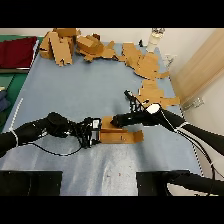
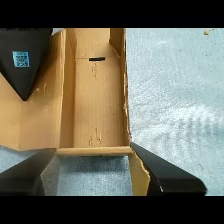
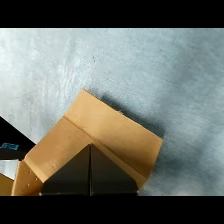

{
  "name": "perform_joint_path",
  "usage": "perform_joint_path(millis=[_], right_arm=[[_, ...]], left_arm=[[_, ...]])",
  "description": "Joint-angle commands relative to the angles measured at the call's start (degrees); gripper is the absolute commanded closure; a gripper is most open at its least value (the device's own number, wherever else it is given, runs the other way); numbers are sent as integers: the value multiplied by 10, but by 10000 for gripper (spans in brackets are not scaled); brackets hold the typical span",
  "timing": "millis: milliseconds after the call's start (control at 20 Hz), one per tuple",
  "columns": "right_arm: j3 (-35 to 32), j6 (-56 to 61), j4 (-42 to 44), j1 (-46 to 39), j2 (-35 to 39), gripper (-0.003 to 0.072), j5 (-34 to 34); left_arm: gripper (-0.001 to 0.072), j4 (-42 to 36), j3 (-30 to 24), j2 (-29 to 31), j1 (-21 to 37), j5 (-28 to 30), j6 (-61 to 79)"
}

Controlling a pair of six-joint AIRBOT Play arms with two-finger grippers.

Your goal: Fold the box.

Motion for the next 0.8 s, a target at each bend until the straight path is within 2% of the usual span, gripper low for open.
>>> perform_joint_path(millis=[0, 100, 200, 300, 400, 450, 550, 600, 750], right_arm=[[3, 0, -3, -5, 31, 687, -17], [8, 2, -57, -19, 90, 687, -6], [7, 58, -191, -39, 164, 686, 40], [7, 104, -364, -47, 236, 686, 132], [7, 110, -450, -47, 293, 659, 235], [5, 104, -451, -47, 311, 503, 273], [-11, 69, -427, -37, 327, 288, 304], [-24, 56, -422, -26, 327, 227, 301], [-66, 24, -423, 4, 314, 171, 230]], left_arm=[[244, 0, 0, 0, 0, 0, 0], [244, 0, 0, 0, 0, 0, 0], [244, 0, 0, 0, 0, 0, 0], [244, 0, 0, 0, 0, 0, 0], [244, 0, 0, 0, 0, 0, 0], [244, 0, 0, 0, 0, 0, 0], [244, 0, 0, 0, 0, 0, 0], [244, 0, 0, 0, 0, 0, 0], [244, 0, 0, 0, 0, 0, 0]])
